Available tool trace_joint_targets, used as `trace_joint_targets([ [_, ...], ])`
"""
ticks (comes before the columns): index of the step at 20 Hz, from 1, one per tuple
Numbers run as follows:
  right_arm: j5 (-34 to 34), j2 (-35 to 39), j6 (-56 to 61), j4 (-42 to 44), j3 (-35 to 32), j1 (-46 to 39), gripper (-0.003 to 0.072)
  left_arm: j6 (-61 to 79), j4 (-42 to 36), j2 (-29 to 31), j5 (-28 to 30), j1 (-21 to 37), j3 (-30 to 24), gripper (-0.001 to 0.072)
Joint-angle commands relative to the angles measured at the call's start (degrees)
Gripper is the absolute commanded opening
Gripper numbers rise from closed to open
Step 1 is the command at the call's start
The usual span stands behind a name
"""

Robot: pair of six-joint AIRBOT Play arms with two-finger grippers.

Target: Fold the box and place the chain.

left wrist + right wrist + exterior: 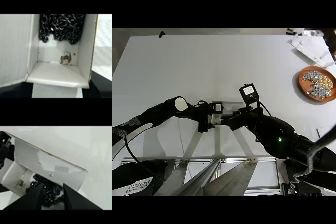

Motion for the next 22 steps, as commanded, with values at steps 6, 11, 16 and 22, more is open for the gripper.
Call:
trace_joint_targets([
  [6,1.03,0.09,-2.27,4.33,0.04,-0.57,0.027,0.02,0.0,0.02,0.0,0.02,0.02,0.0292],
  [11,20.13,4.57,-25.92,21.33,1.81,-11.1,0.025,0.02,0.02,0.02,-0.02,0.02,0.04,0.0292],
  [16,33.38,5.31,-60.11,36.2,7.28,-27.98,0.0005,0.02,0.0,0.02,0.0,0.02,0.04,0.0292],
  [22,34.95,-5.33,-85.59,53.4,19.28,-48.39,0.0003,0.02,0.0,0.02,0.0,0.02,0.04,0.0292],
])
